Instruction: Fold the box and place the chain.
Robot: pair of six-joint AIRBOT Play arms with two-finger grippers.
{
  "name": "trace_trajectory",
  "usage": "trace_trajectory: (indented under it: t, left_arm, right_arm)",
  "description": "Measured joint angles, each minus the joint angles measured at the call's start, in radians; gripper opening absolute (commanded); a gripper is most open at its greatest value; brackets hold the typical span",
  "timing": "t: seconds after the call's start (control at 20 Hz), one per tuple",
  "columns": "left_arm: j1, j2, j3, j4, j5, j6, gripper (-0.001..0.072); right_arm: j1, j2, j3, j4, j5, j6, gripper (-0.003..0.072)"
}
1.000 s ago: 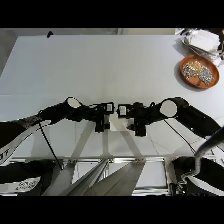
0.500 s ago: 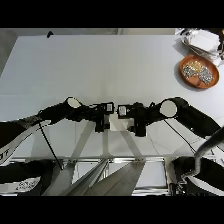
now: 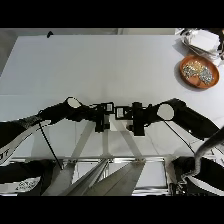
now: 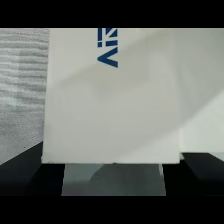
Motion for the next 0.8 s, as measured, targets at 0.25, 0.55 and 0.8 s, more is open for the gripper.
trace_trajectory:
  t: [0.25,0.55,0.8]
  left_arm:
    - [0.0,0.0,0.0,0.0,0.0,0.0,0.021]
    - [0.0,0.0,0.0,0.0,0.0,-0.002,0.021]
    - [0.0,0.0,0.0,0.0,0.0,-0.002,0.021]
  right_arm:
    - [0.02,0.002,0.0,-0.058,-0.028,0.05,0.0331]
    - [0.024,0.012,0.0,-0.096,-0.032,0.074,0.0291]
    - [0.024,0.037,-0.001,-0.107,-0.047,0.076,0.029]
